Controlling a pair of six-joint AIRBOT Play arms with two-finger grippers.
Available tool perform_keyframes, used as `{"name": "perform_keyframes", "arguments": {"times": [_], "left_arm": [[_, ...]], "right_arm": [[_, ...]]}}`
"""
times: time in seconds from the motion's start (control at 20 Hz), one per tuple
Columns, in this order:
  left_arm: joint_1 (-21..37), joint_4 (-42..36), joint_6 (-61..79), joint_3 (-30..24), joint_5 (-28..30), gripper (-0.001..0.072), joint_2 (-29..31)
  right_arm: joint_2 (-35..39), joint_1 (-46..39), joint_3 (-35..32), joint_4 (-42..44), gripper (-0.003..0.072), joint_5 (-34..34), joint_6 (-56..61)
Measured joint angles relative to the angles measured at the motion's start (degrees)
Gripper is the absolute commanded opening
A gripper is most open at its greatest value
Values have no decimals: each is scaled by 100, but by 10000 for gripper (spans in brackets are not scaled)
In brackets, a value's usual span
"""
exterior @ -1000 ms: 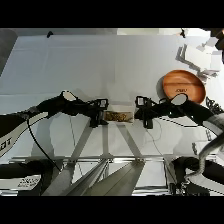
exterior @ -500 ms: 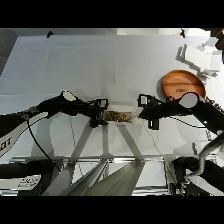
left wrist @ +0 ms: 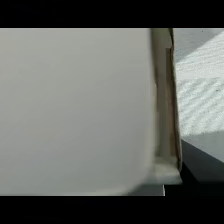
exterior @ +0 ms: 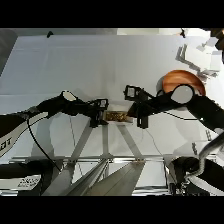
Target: Fold the box and place the chain.
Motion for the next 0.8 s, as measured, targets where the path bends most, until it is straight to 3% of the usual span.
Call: {"name": "perform_keyframes", "arguments": {"times": [0.1, 0.65, 0.8], "left_arm": [[0, 0, 0, 0, 0, 345, 0], [0, 0, 0, 0, -2, 345, 0], [-2, 0, 0, 0, -2, 345, 0]], "right_arm": [[-114, 120, 85, 0, 202, 26, 289], [-597, 87, 1397, 9, 201, 610, 1880], [-1141, -81, 1521, 114, 263, 785, 2124]]}}
